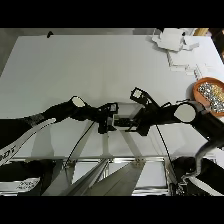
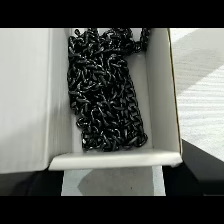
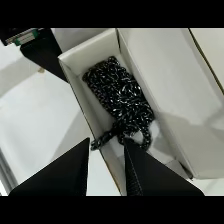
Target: Fold the box and place the chain.
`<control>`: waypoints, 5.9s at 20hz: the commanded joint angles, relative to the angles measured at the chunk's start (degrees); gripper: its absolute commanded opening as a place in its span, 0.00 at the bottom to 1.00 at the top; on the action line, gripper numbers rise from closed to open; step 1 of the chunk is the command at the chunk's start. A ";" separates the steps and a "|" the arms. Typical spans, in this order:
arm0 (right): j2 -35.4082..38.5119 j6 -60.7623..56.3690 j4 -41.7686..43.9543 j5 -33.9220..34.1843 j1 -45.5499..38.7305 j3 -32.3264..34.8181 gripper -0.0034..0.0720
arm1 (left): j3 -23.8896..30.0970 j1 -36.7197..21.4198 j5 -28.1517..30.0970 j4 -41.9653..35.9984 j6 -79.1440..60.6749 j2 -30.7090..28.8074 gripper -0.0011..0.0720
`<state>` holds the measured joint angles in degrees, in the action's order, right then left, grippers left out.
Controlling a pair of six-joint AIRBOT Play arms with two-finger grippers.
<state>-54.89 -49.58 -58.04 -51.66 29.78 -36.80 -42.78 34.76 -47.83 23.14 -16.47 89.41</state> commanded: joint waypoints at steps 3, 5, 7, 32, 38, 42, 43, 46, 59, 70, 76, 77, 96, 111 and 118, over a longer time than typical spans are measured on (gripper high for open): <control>-6.08 -8.74 -0.68 1.36 1.11 -0.04 0.37 | 0.02 -0.02 0.02 0.00 0.00 -0.04 0.52; -7.23 -8.72 -0.66 1.29 1.25 -0.04 0.37 | 0.02 -0.02 0.02 0.00 0.00 -0.02 0.52; -7.34 -8.70 -0.70 1.07 2.23 -0.04 0.37 | 0.04 -0.02 0.02 0.00 0.00 -0.02 0.52; -4.35 -15.91 -10.03 -0.17 4.09 -0.04 0.25 | 0.02 -0.04 0.02 0.00 0.00 -0.04 0.52; -4.15 -15.69 -11.15 -0.20 4.09 -0.04 0.10 | 0.02 -0.02 0.02 0.02 0.00 -0.04 0.52; -4.00 -14.38 -11.08 -1.14 4.09 -0.04 0.09 | 0.02 -0.02 0.02 0.00 0.00 -0.04 0.52; -3.82 -14.36 -11.13 -1.51 4.09 -0.04 0.07 | 0.02 -0.02 0.02 0.00 0.00 -0.04 0.52; -3.19 -14.34 -11.10 -1.66 4.09 -0.04 0.07 | 0.02 -0.02 0.02 0.02 0.00 -0.02 0.52; -3.37 -12.94 -8.79 0.24 4.09 -0.04 0.31 | 0.02 -0.02 0.02 0.02 0.00 -0.02 0.52; -6.01 -15.13 -8.79 -1.97 4.09 -0.04 0.28 | 0.02 -0.02 0.02 0.00 0.00 -0.04 0.52; -5.95 -15.10 -9.14 -3.17 4.09 -0.04 0.11 | 0.02 -0.02 0.02 0.02 0.00 -0.02 0.52; -5.95 -15.10 -9.18 -3.26 4.09 -0.07 0.10 | 0.02 -0.02 0.02 0.00 0.00 -0.04 0.52; 2.21 -13.42 -19.12 -7.96 -2.12 -0.09 0.07 | 0.02 -0.02 0.02 0.00 0.00 -0.02 0.52; 9.97 30.71 26.49 -1.62 -5.55 -0.09 0.07 | 0.02 -0.02 0.02 0.00 0.00 -0.04 0.52; 2.89 31.87 25.46 -0.90 -2.10 -0.09 0.07 | 0.02 -0.02 0.00 0.02 0.00 -0.02 0.52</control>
<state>-48.77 -19.07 -33.61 -53.04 26.79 -36.84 -42.78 34.76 -47.83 23.14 -16.47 89.41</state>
